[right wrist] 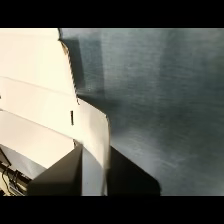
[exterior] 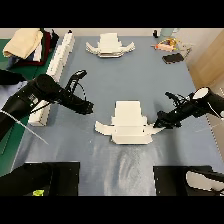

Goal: Fold the box.

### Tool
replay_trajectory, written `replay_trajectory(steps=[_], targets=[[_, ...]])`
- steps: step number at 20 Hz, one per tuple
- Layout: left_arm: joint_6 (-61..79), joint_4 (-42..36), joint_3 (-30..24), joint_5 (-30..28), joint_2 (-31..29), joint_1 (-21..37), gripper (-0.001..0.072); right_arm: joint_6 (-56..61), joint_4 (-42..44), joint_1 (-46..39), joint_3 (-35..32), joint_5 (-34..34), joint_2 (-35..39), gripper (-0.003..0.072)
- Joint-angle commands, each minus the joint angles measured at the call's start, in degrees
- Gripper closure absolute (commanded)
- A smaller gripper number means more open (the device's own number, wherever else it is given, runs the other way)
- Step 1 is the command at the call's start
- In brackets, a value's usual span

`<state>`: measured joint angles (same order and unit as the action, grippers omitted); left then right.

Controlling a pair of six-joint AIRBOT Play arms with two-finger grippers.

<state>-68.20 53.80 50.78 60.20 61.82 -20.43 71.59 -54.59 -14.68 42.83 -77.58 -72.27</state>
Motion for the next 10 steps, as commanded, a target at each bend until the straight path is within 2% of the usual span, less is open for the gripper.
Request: replay_trajectory(steps=[1,3,6,8,10], targets=[[0.0,-0.96,-0.02,0.0,-0.02,0.07,0.069,-4.46,3.28,1.6,0.17,-1.68,-1.22,0.0683],[-0.42,-2.12,0.0,-1.03,-0.02,0.13,0.069,-6.99,6.34,3.3,0.07,-1.03,-1.03,0.0684],[-0.44,-2.6,0.0,-1.95,-0.02,2.47,0.0689,-9.01,10.49,8.04,-2.91,4.04,1.99,0.0684],[-0.44,-2.6,0.0,-0.81,-0.04,5.4,0.0689,-11.58,10.45,12.41,-7.34,8.09,6.38,0.0684],[-0.13,-2.6,-0.02,0.15,-0.04,7.93,0.0688,-12.44,10.45,16.52,-12.35,15.65,12.48,0.0684]])
